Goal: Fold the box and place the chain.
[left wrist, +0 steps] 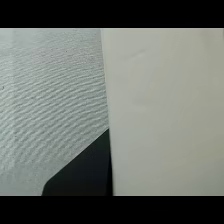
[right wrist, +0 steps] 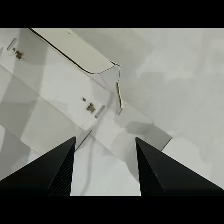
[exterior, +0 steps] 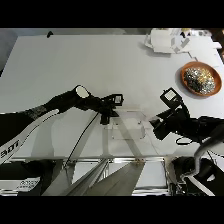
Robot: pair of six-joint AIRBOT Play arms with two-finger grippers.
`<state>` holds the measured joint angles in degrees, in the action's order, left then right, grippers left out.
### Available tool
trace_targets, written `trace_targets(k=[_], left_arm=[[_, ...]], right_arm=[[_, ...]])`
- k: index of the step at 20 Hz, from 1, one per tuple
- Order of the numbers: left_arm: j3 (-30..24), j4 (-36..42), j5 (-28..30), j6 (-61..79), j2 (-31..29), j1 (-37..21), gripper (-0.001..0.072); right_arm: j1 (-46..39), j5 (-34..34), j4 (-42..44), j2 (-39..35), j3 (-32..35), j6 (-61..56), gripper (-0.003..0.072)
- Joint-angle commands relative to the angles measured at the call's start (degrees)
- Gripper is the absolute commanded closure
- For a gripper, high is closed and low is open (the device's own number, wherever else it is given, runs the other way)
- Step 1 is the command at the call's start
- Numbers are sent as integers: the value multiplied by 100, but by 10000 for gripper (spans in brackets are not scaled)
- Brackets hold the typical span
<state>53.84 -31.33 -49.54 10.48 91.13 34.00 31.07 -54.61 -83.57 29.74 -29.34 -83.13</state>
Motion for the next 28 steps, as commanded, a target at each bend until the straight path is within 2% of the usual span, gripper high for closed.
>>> trace_targets(k=[1, 5, 9, 10, 12, 13, 19, 24, 25, 28], left_arm=[[0, -2, 0, 0, 11, 2, 697], [0, -2, -28, 0, 11, 0, 698], [-2, 0, -42, 0, 11, 2, 698], [-2, 0, -42, 0, 11, 2, 698], [-2, 0, -42, 0, 11, 2, 698], [-2, 0, -42, 0, 11, 2, 698], [-2, 0, -44, 0, 11, 2, 698], [-2, 0, -42, 0, 11, 2, 698], [-2, 0, -44, 0, 11, 2, 698], [0, 0, -42, 0, 11, 2, 698]], right_arm=[[0, -2, 0, 4, 2, 0, 277], [0, -7, 33, 4, 2, 0, 277], [0, -120, 426, 4, 2, 28, 293], [0, -214, 527, 4, 2, 127, 352], [0, -398, 584, 4, 2, 310, 593], [0, -487, 579, 4, 2, 459, 668], [0, -713, 605, 7, 42, 1926, 670], [0, -721, 887, 157, 562, 2966, 662], [0, -667, 1069, 245, 658, 3239, 636], [7, -170, 1294, 476, 898, 4271, 628]])
